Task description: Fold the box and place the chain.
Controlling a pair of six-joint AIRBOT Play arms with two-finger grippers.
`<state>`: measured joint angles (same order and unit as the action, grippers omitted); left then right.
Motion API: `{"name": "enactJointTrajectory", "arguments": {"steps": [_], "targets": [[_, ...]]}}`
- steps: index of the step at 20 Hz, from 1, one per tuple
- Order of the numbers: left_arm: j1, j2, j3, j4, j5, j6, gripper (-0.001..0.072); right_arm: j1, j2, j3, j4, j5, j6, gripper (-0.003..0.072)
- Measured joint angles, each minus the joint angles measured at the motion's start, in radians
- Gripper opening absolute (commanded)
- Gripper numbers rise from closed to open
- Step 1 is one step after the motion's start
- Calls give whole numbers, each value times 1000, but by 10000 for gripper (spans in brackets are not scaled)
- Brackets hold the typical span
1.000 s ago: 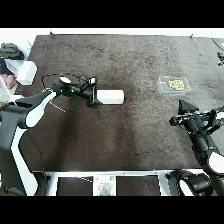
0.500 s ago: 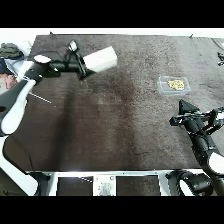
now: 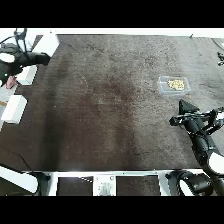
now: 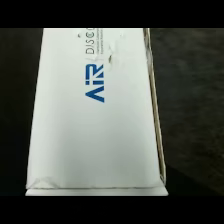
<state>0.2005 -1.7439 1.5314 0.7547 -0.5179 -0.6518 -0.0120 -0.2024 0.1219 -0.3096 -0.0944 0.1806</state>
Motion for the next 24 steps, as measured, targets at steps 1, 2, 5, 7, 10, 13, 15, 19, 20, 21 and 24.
{"name": "enactJointTrajectory", "arguments": {"steps": [1, 2, 5, 7, 10, 13, 15, 19, 20, 21, 24], "targets": [[16, 0, -26, 36, 9, -42, 8, 0, 0, 0, 0, 0, 0, -13], [30, -2, -53, 62, 24, -74, 8, 0, 0, 0, 0, 0, 0, -13], [48, -23, -113, 110, 82, -135, 8, 0, 0, 0, 0, 0, 0, -13], [49, -42, -130, 126, 111, -152, 8, 0, 0, 0, 0, 0, 0, -13], [50, -69, -143, 141, 155, -147, 8, 0, 0, 0, 0, 0, 0, -13], [49, -93, -147, 144, 190, -134, 9, 0, 0, 0, 0, 0, 0, -13], [48, -102, -148, 142, 207, -131, 9, 0, 0, 0, 0, 0, 0, -13], [47, -123, -149, 138, 227, -126, 10, 0, 0, 0, 0, 0, 0, -13], [47, -129, -149, 136, 229, -126, 13, 0, 0, 0, 0, 0, 0, -13], [47, -134, -149, 136, 230, -126, 261, 0, 0, 0, 0, 0, 0, -13], [47, -144, -150, 133, 233, -126, 718, 0, 0, 0, 0, 0, 0, -13]]}}
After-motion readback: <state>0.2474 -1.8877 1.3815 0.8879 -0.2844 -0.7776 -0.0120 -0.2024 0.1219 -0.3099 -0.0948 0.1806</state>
